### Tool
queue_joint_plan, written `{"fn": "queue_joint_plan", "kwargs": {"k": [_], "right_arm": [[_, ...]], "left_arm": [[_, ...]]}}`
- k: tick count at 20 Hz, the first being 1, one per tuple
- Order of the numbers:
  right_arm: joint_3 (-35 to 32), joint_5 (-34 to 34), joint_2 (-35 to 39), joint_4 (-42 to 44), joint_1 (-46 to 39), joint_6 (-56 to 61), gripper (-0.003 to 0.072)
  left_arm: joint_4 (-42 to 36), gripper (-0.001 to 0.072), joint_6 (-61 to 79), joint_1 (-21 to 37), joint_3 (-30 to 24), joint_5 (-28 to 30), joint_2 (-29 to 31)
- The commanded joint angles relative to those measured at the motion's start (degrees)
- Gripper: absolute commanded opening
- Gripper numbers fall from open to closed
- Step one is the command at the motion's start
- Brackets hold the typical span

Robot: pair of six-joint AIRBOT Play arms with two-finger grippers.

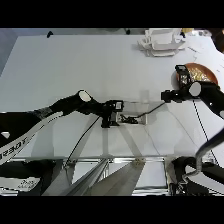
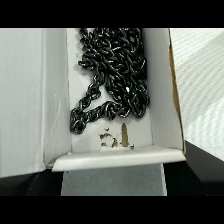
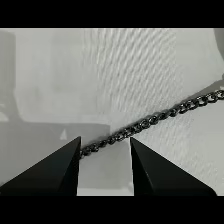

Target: Fold the box and place the chain.

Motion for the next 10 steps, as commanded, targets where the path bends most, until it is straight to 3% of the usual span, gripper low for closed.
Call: {"fn": "queue_joint_plan", "kwargs": {"k": [1,8,10], "right_arm": [[-0.1,0.1,-2.6,-0.1,-0.1,0.2,0.0258],[-0.1,-0.4,-4.1,-0.4,-0.1,1.7,0.0249],[-0.1,0.1,-4.9,-0.4,-0.1,1.7,0.018]], "left_arm": [[0.0,0.0133,0.0,0.0,0.0,0.0,0.0],[0.0,0.0133,0.0,0.0,0.0,0.0,0.0],[0.0,0.0133,0.0,0.0,0.0,0.0,0.0]]}}
